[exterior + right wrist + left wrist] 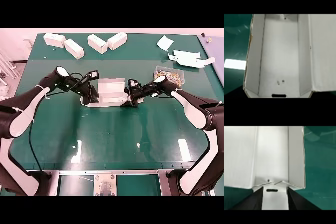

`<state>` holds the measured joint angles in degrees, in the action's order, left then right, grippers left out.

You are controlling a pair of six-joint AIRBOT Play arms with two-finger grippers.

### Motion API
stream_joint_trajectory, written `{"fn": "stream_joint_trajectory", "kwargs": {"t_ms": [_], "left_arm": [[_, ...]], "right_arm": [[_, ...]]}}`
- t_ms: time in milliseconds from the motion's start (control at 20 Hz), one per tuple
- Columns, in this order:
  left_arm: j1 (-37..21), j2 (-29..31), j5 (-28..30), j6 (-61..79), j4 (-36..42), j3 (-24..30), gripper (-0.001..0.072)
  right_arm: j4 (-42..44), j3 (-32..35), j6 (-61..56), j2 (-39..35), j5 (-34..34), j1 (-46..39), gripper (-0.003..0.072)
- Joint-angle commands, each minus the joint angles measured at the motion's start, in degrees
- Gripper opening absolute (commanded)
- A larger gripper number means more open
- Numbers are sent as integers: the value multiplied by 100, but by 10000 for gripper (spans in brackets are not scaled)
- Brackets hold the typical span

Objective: Fold the box and place the chain.

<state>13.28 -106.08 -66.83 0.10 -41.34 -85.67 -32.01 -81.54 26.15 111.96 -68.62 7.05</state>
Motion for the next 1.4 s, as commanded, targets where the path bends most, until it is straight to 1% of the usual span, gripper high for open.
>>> {"fn": "stream_joint_trajectory", "kwargs": {"t_ms": [0, 200, 250, 300, 350, 400, 450, 500, 650, 800, 850, 900, 1050, 1100, 1150, 1200, 1300, 1350], "left_arm": [[125, -13, 109, 0, 61, 2, 368], [216, -24, 339, 0, 116, 4, 371], [214, -28, 334, 37, 153, 4, 400], [216, -31, 343, 50, 157, 4, 480], [214, -35, 334, 55, 179, 4, 529], [216, -57, 319, 74, 251, 4, 530], [214, -101, 269, 129, 330, 4, 561], [216, -125, 293, 138, 361, 20, 719], [214, -214, 208, 125, 428, 39, 720], [199, -214, 313, 153, 426, 44, 720], [197, -214, 323, 214, 422, 44, 675], [197, -214, 332, 234, 407, 24, 556], [197, -142, 319, 240, 361, -42, 547], [181, -131, 282, 225, 251, -101, 426], [144, -131, 98, 214, 129, -177, 233], [79, -131, -105, 133, 76, -260, 141], [-120, -131, -527, -2, 98, -407, 82], [-225, -131, -778, -4, 94, -474, 19]], "right_arm": [[2, 0, 0, 2, -2, -2, 593], [2, 0, 0, 2, 0, -2, 593], [2, 0, 0, 2, -2, -2, 593], [2, 0, 0, 2, -2, -2, 593], [2, 0, 0, 2, -2, -2, 593], [2, 0, 0, 2, -2, -2, 593], [2, 0, 0, 2, -2, -2, 593], [2, 0, 0, 2, -2, 0, 593], [2, 0, 0, 2, -2, -2, 593], [2, 0, 0, 2, -2, -2, 593], [2, 0, 0, 2, -2, -2, 593], [2, 0, 0, 2, -2, -2, 593], [2, 0, 0, 2, 0, -2, 593], [2, 0, 0, 2, -2, -2, 594], [2, 0, 0, 2, -2, -2, 593], [2, 0, 0, 2, -2, -2, 593], [2, 0, 0, 2, -2, -2, 593], [2, 0, 0, 2, -2, -2, 593]]}}
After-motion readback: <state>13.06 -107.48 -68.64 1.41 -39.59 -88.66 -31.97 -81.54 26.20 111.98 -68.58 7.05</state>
